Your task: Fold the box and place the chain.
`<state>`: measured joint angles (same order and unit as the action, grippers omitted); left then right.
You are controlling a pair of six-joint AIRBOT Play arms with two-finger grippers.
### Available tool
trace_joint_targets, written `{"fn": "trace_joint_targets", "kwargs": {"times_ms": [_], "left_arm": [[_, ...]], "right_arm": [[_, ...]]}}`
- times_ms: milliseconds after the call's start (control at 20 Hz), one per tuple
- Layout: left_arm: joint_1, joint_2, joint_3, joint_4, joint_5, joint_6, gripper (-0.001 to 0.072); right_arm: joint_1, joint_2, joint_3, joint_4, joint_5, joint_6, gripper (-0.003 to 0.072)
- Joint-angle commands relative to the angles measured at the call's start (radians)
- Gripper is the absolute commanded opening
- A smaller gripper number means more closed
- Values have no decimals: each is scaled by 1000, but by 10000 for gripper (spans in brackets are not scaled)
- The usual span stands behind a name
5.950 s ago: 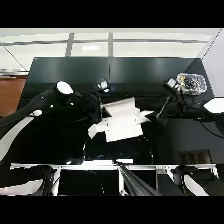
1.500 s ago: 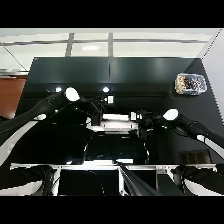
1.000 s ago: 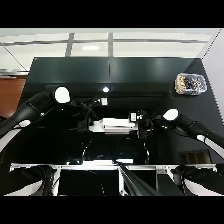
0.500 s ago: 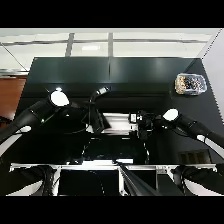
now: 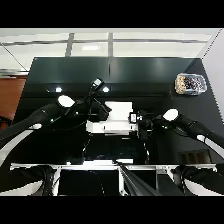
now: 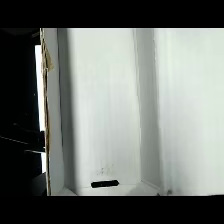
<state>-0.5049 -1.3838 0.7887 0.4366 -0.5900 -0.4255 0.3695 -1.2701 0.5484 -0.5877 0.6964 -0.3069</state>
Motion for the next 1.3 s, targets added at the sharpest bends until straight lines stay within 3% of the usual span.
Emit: {"fn": "trace_joint_targets", "kwargs": {"times_ms": [0, 200, 450, 700, 900, 1050, 1100, 1150, 1200, 1250], "left_arm": [[1, -60, -1, 57, -76, 26, 27], [2, -59, 1, 211, -173, 26, 27], [17, -41, 68, 283, -236, 26, 27], [115, 136, 93, 386, -395, -88, 26], [174, 296, -41, 403, -448, -63, 26], [181, 364, -170, 308, -440, 73, 34], [169, 363, -195, 277, -434, 148, 174], [149, 358, -213, 282, -402, 249, 530], [128, 352, -222, 298, -344, 312, 713], [105, 341, -221, 322, -285, 337, 713]], "right_arm": [[0, 0, -1, 1, 0, 0, 129], [1, 0, -1, 4, 0, 0, 130], [0, 0, -1, 8, 0, 1, 130], [0, 0, -1, 11, -2, 2, 130], [0, 0, -1, 16, -17, 15, 130], [0, 0, -1, 15, -21, 19, 130], [0, 0, -1, 15, -21, 19, 130], [0, 0, -1, 15, -20, 19, 130], [0, 0, -1, 15, -20, 19, 130], [0, 0, -1, 15, -20, 19, 130]]}}
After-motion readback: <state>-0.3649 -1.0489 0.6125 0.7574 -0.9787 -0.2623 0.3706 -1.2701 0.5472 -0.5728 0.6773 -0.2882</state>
